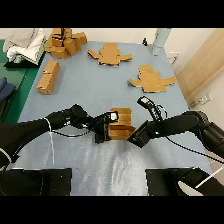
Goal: Fold the box.
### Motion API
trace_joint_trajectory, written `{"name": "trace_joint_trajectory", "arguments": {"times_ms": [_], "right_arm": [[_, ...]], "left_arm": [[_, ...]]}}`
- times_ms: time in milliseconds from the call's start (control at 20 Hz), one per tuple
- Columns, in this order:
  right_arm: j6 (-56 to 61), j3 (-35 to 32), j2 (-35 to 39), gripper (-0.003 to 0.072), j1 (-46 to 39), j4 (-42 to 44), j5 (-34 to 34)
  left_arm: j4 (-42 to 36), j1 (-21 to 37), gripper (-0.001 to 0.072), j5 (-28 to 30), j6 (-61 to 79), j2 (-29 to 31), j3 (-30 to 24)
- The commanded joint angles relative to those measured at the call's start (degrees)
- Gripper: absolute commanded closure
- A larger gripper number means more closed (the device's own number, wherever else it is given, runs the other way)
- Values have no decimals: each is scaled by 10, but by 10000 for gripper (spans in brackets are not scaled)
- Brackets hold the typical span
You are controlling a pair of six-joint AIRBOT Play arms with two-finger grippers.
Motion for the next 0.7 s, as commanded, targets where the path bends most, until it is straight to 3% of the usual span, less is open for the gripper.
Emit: {"name": "trace_joint_trajectory", "arguments": {"times_ms": [0, 100, 150, 250, 300, 350, 650], "right_arm": [[63, 0, 4, -25, 1, 17, 11], [113, 0, 4, -14, 1, 24, 17], [139, 0, 3, 32, 1, 24, 26], [158, 0, -1, 438, 1, 25, 44], [164, 1, -6, 589, 1, 29, 63], [165, 6, -15, 662, 1, 36, 83], [153, 144, -180, 684, -2, 17, 91]], "left_arm": [[0, 0, 247, 0, 0, 0, 0], [0, 0, 247, 0, 0, 0, 0], [0, 0, 247, 0, 0, 0, 0], [0, 0, 247, 0, 0, 0, 0], [0, 0, 247, 0, 0, 0, 0], [0, 0, 247, 0, 0, 0, 0], [0, 0, 247, 0, 0, 0, 0]]}}
